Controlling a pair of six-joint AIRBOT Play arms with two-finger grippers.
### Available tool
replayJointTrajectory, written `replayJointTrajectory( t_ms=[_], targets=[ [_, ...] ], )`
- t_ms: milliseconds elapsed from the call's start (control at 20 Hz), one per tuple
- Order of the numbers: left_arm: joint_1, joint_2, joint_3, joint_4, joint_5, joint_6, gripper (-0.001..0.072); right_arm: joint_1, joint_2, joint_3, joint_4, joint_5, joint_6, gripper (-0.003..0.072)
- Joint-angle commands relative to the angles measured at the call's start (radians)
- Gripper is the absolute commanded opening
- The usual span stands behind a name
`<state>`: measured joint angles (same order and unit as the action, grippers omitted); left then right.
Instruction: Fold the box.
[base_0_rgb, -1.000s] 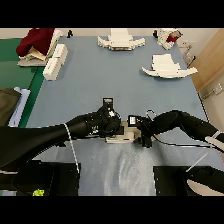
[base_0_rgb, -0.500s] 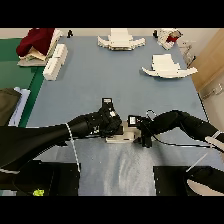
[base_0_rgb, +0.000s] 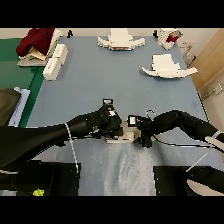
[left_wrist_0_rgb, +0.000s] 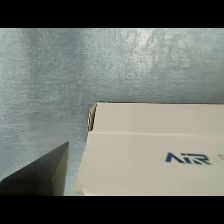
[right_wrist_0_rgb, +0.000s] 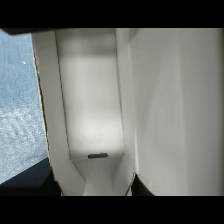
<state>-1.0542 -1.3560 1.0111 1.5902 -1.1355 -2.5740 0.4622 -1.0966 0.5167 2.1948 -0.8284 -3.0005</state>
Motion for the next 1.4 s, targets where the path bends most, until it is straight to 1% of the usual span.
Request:
replayJointTrajectory(
  t_ms=[0,100,250,300,350,400,500,650,750,850,950,1000,1100,1150,1200,1250,1350],
  targets=[
    [0.001,0.051,0.015,0.0,-0.007,0.024,0.0479,0.001,0.0,0.001,0.0,0.0,0.0,0.05],
    [0.0,0.116,0.023,-0.001,-0.047,0.058,0.0479,0.001,0.0,0.001,0.0,0.0,0.0,0.0499],
    [0.0,0.243,0.024,-0.004,-0.174,0.105,0.0477,0.001,0.0,0.001,0.0,0.0,0.0,0.05],
    [0.0,0.278,0.024,-0.004,-0.214,0.12,0.0383,0.001,0.0,0.001,0.0,0.0,0.0,0.05],
    [0.0,0.308,0.024,-0.004,-0.243,0.158,0.0046,0.001,0.0,0.001,0.0,0.0,0.0,0.05],
    [0.0,0.33,0.023,-0.004,-0.244,0.211,0.0014,0.001,0.0,0.001,0.0,0.0,0.0,0.05],
    [0.001,0.341,0.023,-0.004,-0.218,0.28,0.0013,0.001,0.0,0.001,0.0,0.0,0.0,0.05],
    [0.0,0.326,0.021,-0.002,-0.127,0.461,0.0013,0.001,0.0,0.001,0.0,0.0,0.0,0.05],
    [-0.008,0.327,0.017,0.015,-0.112,0.6,0.0012,0.001,0.0,0.001,0.0,0.0,0.0,0.05],
    [0.001,0.366,-0.025,-0.019,-0.091,0.738,0.001,0.001,0.0,0.001,0.0,0.0,0.0,0.05],
    [0.076,0.465,-0.131,-0.144,0.004,0.941,0.0009,0.001,0.0,0.001,0.0,0.0,0.0,0.05],
    [0.136,0.523,-0.195,-0.239,0.04,1.145,0.0009,0.001,0.0,0.001,0.0,0.0,0.0,0.05],
    [0.266,0.614,-0.309,-0.43,0.027,1.641,0.0014,0.001,0.0,0.001,0.0,0.0,0.0,0.05],
    [0.334,0.642,-0.362,-0.499,0.03,1.821,0.003,0.001,0.0,0.001,0.0,0.0,0.0,0.05],
    [0.409,0.658,-0.415,-0.561,0.057,1.946,0.038,0.001,0.0,0.001,0.0,0.0,0.0,0.05],
    [0.473,0.658,-0.462,-0.612,0.1,2.017,0.0681,0.001,0.0,0.001,0.0,0.0,0.0,0.05],
    [0.57,0.64,-0.544,-0.694,0.19,2.19,0.0694,0.001,0.0,0.001,0.0,0.0,0.0,0.05]
  ],
)
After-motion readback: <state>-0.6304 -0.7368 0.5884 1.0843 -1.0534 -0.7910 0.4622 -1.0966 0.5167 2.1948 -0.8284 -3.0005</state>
